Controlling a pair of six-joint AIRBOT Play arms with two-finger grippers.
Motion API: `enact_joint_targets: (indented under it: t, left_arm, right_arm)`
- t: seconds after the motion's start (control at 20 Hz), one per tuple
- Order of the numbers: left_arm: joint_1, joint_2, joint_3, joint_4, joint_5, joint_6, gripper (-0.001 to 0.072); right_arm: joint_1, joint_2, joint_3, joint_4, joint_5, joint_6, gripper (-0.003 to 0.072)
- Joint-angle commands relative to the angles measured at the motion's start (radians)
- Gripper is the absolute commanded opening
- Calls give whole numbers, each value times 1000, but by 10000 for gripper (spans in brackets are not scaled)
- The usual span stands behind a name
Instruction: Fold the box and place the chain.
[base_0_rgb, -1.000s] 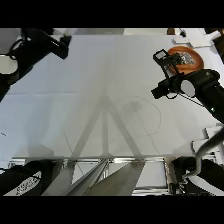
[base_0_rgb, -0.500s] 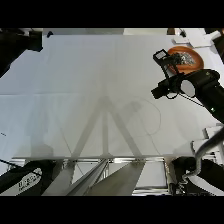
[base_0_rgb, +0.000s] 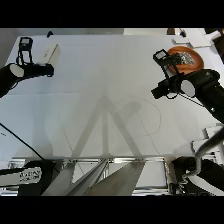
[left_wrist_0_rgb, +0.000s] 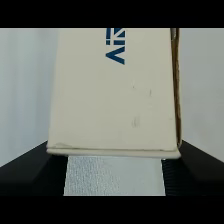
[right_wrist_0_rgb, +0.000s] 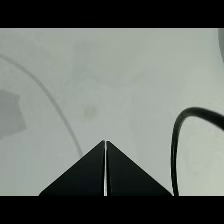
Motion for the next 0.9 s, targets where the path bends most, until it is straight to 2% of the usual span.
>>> enact_joint_targets:
  t: [0.0, 0.25, 0.4, 0.45, 0.5, 0.6, 0.65, 0.85]
  left_arm:
    - [2, -98, 1, 61, -5, -105, 6]
    - [2, -149, 1, 73, -18, -95, 7]
    - [2, -156, 1, 172, -17, -95, 11]
    - [2, -157, 1, 193, -21, -95, 55]
    - [2, -157, 1, 193, -24, -95, 176]
    - [2, -156, 1, 192, -31, -96, 605]
    - [2, -154, 1, 190, -40, -99, 707]
    - [2, -110, 1, 190, -145, -98, 703]
  right_arm:
    - [0, 0, 1, 0, 0, 0, 10]
    - [0, 0, 1, 0, 0, 0, 10]
    - [0, 0, 1, 0, 0, 0, 10]
    - [0, 0, 1, 0, 0, 0, 10]
    - [0, 0, 1, 0, 0, 0, 10]
    - [0, 0, 1, 0, 0, 0, 10]
    - [0, -1, 1, 0, 0, 0, 10]
    - [0, 0, 1, 0, 0, 0, 10]
